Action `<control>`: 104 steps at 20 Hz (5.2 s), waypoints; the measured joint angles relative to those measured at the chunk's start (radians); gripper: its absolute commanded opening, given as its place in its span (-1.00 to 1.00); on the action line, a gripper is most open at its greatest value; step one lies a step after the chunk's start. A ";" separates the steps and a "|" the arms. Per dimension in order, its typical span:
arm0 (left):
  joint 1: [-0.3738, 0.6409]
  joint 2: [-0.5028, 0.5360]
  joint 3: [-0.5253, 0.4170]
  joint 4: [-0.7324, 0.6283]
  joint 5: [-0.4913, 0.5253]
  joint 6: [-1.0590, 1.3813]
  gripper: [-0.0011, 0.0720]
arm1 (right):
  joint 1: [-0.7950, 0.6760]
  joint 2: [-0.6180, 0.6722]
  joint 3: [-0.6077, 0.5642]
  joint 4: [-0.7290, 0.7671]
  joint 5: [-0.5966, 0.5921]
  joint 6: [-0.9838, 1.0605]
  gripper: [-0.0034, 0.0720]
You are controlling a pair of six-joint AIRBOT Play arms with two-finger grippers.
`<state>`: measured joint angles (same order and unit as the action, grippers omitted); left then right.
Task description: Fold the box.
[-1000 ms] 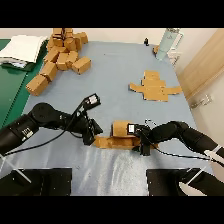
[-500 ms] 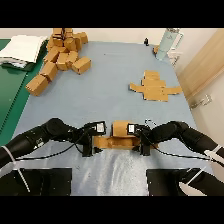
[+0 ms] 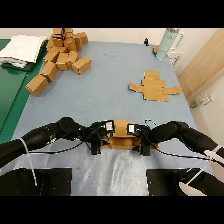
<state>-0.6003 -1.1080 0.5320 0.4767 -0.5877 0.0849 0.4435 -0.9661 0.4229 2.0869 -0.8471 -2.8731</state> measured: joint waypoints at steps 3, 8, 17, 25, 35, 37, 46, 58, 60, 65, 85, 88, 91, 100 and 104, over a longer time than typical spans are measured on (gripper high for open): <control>-0.014 -0.025 0.016 -0.003 -0.011 0.000 -0.38 | 0.000 0.000 0.000 0.000 0.000 0.000 0.42; -0.027 -0.043 0.024 -0.006 -0.008 0.000 -0.38 | 0.000 0.000 0.000 0.000 0.000 0.000 0.42; -0.042 -0.080 0.031 -0.006 0.069 0.004 -0.38 | 0.000 0.000 0.000 0.000 0.000 0.000 0.42; -0.072 -0.084 0.036 -0.009 0.101 0.035 -0.83 | 0.000 0.000 0.000 0.000 0.000 0.000 0.42; -0.108 -0.116 0.053 -0.082 0.108 0.040 -0.12 | 0.000 0.000 0.000 -0.001 0.000 0.000 0.42; -0.109 -0.121 0.054 -0.089 0.113 0.039 0.08 | 0.000 0.000 0.000 -0.002 0.000 0.000 0.42; -0.110 -0.127 0.054 -0.098 0.097 0.039 0.09 | 0.000 0.000 0.000 -0.002 0.000 -0.002 0.41; -0.097 -0.019 0.054 0.177 0.031 -0.218 -0.93 | 0.000 0.000 0.000 0.000 0.000 0.002 0.42; -0.071 0.046 0.054 0.311 -0.002 -0.372 -0.93 | 0.000 0.000 0.000 0.000 0.000 0.002 0.42; 0.057 0.239 0.046 0.531 -0.126 -0.766 -0.93 | 0.000 0.000 0.000 0.000 0.000 0.001 0.42; 0.155 0.007 -0.064 0.169 -0.141 -1.088 -0.93 | 0.000 0.000 0.000 0.000 0.000 0.000 0.42; 0.124 -0.017 -0.051 0.138 -0.116 -1.063 -0.93 | 0.000 0.000 0.000 0.000 0.000 0.000 0.41; 0.099 -0.027 -0.023 0.119 -0.102 -1.043 -0.93 | 0.000 0.000 0.000 0.000 0.000 0.000 0.42; 0.083 -0.031 0.059 0.105 -0.134 -1.058 0.00 | 0.000 0.000 0.000 0.000 0.000 0.000 0.42; 0.083 -0.031 0.079 0.105 -0.133 -1.120 0.00 | 0.000 0.000 0.000 0.000 0.000 0.000 0.42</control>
<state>-0.5175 -1.1393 0.6109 0.5819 -0.7204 -1.0351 0.4438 -0.9661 0.4232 2.0865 -0.8471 -2.8731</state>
